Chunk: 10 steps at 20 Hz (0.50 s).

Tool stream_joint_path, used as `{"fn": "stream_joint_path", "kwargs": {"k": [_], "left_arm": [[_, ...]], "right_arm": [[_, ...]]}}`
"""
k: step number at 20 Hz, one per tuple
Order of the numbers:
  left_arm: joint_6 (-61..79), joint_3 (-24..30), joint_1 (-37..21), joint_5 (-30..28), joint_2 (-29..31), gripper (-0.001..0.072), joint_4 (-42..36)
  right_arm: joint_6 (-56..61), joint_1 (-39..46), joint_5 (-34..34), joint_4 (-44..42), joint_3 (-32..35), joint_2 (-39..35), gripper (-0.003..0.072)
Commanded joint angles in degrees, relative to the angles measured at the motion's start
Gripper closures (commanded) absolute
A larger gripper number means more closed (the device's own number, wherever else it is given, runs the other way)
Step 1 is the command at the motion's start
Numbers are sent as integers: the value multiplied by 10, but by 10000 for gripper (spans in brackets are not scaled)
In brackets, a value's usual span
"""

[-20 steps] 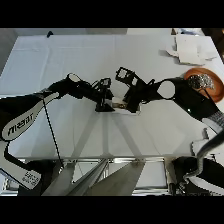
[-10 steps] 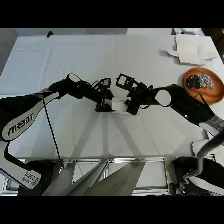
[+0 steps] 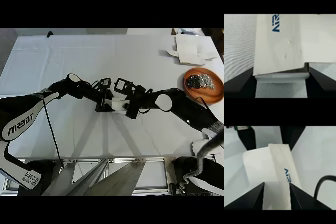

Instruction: Fold the box and place the chain.

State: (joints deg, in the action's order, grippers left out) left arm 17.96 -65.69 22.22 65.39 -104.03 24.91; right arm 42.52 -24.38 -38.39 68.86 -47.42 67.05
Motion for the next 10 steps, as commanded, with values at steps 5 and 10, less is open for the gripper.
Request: {"fn": "stream_joint_path", "kwargs": {"k": [5, 10], "left_arm": [[0, 0, 0, 0, 0, 569, 0], [0, 0, 0, 0, 0, 569, 0]], "right_arm": [[-32, -5, 47, 9, 32, -2, 338], [-40, -5, 108, 15, 32, 9, 318]]}}
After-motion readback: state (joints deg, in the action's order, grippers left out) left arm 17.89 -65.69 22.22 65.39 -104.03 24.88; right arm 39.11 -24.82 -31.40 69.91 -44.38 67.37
